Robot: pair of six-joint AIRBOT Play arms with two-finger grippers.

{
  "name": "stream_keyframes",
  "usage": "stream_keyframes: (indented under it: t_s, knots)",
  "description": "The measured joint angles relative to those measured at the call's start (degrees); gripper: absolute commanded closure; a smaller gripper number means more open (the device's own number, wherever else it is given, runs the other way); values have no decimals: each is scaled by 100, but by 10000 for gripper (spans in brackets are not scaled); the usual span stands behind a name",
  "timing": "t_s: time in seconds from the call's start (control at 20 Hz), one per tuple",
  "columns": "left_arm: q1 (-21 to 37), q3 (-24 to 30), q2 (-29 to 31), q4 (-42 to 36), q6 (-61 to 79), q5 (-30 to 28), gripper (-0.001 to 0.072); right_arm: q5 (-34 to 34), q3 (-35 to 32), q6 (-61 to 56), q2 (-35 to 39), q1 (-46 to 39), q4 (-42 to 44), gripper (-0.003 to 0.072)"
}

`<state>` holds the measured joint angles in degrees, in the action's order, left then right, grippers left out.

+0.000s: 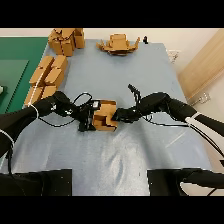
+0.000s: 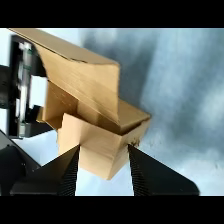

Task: Fold the box.

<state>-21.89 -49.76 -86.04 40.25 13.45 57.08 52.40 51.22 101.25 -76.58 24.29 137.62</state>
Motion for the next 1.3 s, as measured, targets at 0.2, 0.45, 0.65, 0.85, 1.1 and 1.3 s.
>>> stream_keyframes:
  t_s: [0.2,0.45,0.65,0.85,1.1,1.3]
  knots:
    - [0,0,-2,0,0,7,484,372,264,-721,-203,223,-590,192]
    - [0,0,0,0,0,9,484,514,713,-1733,-387,560,-1478,192]
    - [0,0,0,0,-2,11,484,597,1178,-2337,-686,841,-1998,193]
    - [0,0,0,0,-2,13,484,935,1615,-3217,-990,1191,-2688,194]
    - [0,0,0,0,-2,11,484,1464,2127,-4883,-1172,1757,-3978,194]
    - [0,0,-2,2,0,11,484,1558,2594,-5484,-1565,2061,-4419,203]
